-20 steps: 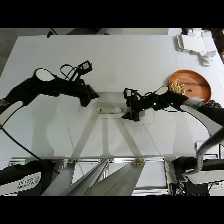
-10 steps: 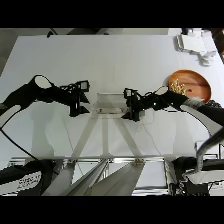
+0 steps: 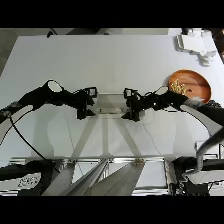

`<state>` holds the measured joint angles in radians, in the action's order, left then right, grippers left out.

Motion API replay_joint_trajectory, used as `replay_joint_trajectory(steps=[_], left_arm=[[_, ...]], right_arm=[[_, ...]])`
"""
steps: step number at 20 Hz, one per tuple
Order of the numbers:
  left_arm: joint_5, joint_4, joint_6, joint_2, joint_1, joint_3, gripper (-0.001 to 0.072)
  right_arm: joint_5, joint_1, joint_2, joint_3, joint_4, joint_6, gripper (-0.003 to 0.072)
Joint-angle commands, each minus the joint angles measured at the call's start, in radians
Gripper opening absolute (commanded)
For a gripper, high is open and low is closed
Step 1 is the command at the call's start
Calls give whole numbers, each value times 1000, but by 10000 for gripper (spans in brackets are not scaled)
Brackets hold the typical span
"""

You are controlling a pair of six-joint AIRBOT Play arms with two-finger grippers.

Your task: Fold the box and place the chain.

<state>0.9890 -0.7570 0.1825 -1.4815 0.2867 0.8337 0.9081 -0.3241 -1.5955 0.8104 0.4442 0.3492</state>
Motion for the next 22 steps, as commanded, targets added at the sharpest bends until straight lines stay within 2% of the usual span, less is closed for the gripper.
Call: replay_joint_trajectory(steps=[1, 4, 5, 6, 9, 11, 14, 15, 16, 17, 19, 20, 21, 22], left_arm=[[46, 16, 51, -5, 6, 0, 312], [26, 17, 101, -5, 7, 0, 312], [11, 20, 114, -5, 7, 0, 286], [-4, 29, 114, -5, 7, 0, 224], [-30, 95, 114, -5, 10, 0, 196], [-29, 121, 124, -5, 19, 0, 111], [-11, 129, 128, -6, 29, 0, 115], [-10, 142, 128, -6, 29, 0, 126], [-13, 158, 128, -6, 29, 0, 253], [-14, 175, 128, -6, 29, 0, 350], [-12, 193, 127, -6, 29, 0, 356], [-11, 192, 121, -6, 29, 0, 347], [-4, 191, 100, -6, 29, 0, 305], [2, 181, 72, -3, 29, 0, 154]], right_arm=[[0, -1, 0, 0, 0, 0, 559], [0, -1, 0, 0, 0, 0, 559], [0, -1, 0, 0, 0, 0, 559], [0, -1, 0, 0, 0, 0, 559], [0, -1, 0, 0, 0, 0, 559], [0, -1, 0, 0, 0, 0, 559], [0, -1, 0, 0, 0, 0, 559], [0, -1, 0, 0, 0, 0, 559], [0, -1, 0, 0, 0, 0, 559], [0, -1, 0, 0, 0, 0, 559], [0, -1, 0, 0, 0, 0, 559], [0, -1, 0, 0, 0, 0, 559], [0, -1, 0, 0, 0, 0, 559], [0, -1, 0, 0, 0, 0, 559]])
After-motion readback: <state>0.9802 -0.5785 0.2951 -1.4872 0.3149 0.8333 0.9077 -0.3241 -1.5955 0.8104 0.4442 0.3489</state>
